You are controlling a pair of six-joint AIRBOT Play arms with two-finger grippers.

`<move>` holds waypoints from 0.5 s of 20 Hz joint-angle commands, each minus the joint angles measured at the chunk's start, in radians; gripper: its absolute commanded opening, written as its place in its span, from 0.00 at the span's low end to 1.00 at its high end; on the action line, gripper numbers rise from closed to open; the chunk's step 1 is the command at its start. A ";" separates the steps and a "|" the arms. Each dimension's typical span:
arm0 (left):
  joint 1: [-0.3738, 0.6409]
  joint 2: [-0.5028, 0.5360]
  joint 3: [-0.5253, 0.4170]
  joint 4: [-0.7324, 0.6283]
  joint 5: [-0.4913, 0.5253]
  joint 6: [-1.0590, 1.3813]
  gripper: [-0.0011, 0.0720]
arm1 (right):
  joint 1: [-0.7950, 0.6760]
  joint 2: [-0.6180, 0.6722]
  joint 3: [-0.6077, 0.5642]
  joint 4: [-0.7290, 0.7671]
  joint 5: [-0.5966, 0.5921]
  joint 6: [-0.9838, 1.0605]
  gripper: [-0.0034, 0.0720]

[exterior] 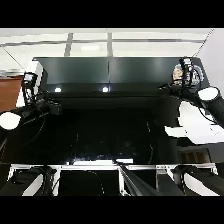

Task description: Fold the box and place the chain.

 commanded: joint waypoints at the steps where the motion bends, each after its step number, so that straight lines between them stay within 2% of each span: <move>1: -0.001 0.001 0.000 0.000 0.001 0.000 0.05 | 0.001 0.001 0.000 0.001 0.000 0.000 0.07; 3: -0.001 0.000 0.000 -0.003 0.013 0.001 0.05 | 0.001 0.000 -0.001 0.060 0.000 0.001 0.07; 5: -0.001 -0.006 0.000 -0.004 0.116 0.003 0.05 | 0.001 -0.002 -0.001 0.068 -0.042 0.002 0.10; 6: -0.001 -0.008 0.000 -0.016 0.163 0.002 0.05 | -0.002 -0.002 -0.001 0.060 -0.063 0.002 0.61; 7: -0.001 -0.011 0.000 -0.031 0.187 0.002 0.05 | -0.006 -0.002 0.000 0.055 -0.084 0.003 0.98; 10: -0.001 -0.014 0.000 -0.049 0.224 0.002 0.07 | -0.118 -0.002 0.020 -0.087 -0.081 0.175 0.98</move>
